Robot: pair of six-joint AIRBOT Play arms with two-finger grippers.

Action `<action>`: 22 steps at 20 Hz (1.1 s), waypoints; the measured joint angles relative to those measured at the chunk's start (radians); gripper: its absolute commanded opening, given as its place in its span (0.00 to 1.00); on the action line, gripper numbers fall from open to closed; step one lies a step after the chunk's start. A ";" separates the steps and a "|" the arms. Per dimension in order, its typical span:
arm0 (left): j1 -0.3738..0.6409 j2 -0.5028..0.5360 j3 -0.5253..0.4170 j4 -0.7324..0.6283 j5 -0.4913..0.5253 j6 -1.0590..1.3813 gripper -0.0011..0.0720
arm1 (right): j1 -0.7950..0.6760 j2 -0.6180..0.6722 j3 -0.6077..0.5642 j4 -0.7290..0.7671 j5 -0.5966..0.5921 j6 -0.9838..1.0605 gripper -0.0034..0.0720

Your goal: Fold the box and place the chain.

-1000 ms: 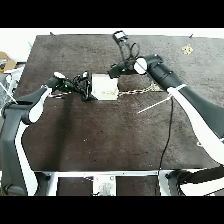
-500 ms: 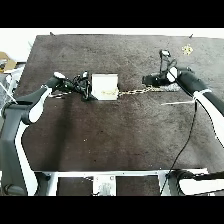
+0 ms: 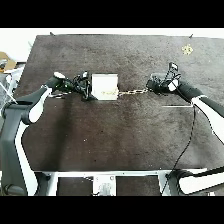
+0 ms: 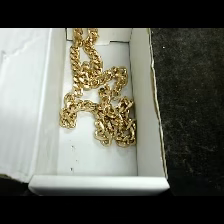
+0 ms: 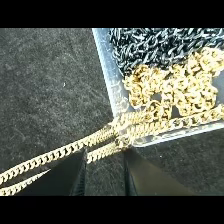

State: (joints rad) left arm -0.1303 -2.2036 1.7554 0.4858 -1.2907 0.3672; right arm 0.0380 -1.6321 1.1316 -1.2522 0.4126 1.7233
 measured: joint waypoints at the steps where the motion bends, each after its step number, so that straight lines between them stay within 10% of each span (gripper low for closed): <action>1: 0.000 0.000 0.000 0.000 0.000 0.000 0.55 | -0.001 -0.002 -0.001 0.007 -0.010 0.000 0.18; 14: 0.000 0.000 0.000 0.000 0.000 0.000 0.55 | 0.101 0.150 -0.004 0.037 -0.014 -0.055 0.05; 22: 0.000 0.000 0.000 0.000 0.000 0.000 0.55 | 0.361 0.424 0.084 0.002 -0.282 -0.152 0.05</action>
State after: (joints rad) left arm -0.1303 -2.2036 1.7554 0.4858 -1.2907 0.3668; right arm 0.3992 -1.2079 1.2156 -1.2503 0.1310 1.5711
